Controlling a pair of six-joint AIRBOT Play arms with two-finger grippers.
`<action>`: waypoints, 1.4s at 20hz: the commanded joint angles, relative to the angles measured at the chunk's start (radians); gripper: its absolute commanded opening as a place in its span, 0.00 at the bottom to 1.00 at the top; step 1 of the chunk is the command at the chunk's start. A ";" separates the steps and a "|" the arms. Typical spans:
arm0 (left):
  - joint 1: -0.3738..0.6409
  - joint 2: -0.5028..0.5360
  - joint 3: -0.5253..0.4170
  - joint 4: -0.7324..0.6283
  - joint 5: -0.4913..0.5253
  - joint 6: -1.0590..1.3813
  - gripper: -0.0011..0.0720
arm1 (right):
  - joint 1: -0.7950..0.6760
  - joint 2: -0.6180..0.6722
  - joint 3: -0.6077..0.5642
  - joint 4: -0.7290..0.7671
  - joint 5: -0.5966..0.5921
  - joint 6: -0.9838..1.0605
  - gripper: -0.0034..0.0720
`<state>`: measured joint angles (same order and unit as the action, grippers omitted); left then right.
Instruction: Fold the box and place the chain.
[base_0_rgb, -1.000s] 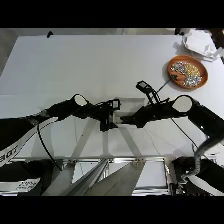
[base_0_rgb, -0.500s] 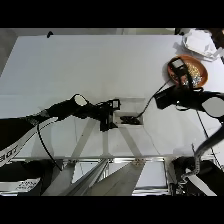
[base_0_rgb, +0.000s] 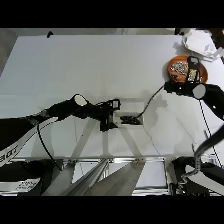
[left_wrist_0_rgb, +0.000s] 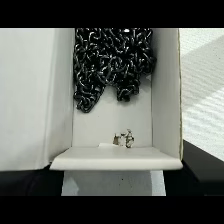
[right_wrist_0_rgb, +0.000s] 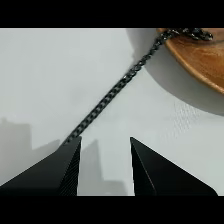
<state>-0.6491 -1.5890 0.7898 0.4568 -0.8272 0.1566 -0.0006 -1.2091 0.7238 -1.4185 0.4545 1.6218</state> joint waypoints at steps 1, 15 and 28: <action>-0.001 0.001 0.000 0.000 0.000 0.000 0.58 | -0.010 -0.133 0.002 -0.006 -0.166 0.139 0.49; -0.001 0.001 0.000 0.000 0.000 0.000 0.58 | -0.010 -0.327 0.105 0.001 -0.258 0.328 0.47; -0.001 0.001 0.000 0.000 0.000 0.000 0.58 | 0.006 -0.230 0.106 0.001 -0.214 0.275 0.07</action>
<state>-0.6491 -1.5890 0.7898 0.4568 -0.8272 0.1566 -0.0021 -1.4963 0.8284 -1.4174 0.1837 1.9656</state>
